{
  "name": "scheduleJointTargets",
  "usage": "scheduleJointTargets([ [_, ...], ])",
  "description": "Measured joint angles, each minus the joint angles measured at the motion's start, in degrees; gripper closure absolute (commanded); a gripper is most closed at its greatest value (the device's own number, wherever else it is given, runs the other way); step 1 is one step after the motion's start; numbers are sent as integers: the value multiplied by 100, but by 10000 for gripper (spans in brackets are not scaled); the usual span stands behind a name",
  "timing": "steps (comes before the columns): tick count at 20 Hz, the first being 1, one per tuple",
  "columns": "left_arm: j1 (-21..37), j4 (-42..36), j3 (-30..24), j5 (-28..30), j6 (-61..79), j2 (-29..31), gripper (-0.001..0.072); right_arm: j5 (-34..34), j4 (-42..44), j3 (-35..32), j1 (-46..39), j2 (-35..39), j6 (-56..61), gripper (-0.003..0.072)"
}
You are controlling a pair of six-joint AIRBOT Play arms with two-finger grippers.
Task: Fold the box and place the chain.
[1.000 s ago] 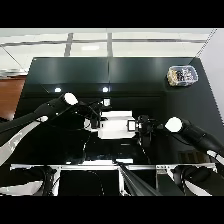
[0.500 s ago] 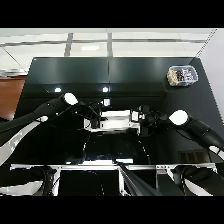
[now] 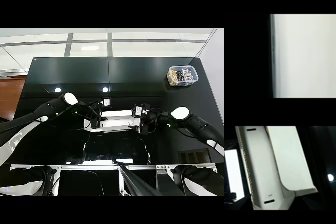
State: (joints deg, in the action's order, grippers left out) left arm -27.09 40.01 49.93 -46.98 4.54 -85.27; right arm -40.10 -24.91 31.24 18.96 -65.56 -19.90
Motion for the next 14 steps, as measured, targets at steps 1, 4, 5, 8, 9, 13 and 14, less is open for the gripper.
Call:
scheduleJointTargets([
  [1,0,0,0,-4,0,0,682,-61,57,2,-4,-76,-90,-19],
  [4,0,2,0,-11,4,0,683,-188,160,4,-15,-313,-321,-19],
  [5,-2,2,0,-13,4,0,683,-219,179,4,-17,-387,-393,-19],
  [8,-2,4,0,-15,7,0,683,-267,203,9,-15,-564,-525,-19],
  [9,-2,4,0,-15,7,0,683,-269,199,26,-2,-612,-535,-18],
  [13,-2,4,0,-15,7,0,683,-179,-162,170,177,-813,-201,-18],
  [14,-2,4,0,-17,7,0,683,-160,-280,203,229,-850,-92,-19],
])
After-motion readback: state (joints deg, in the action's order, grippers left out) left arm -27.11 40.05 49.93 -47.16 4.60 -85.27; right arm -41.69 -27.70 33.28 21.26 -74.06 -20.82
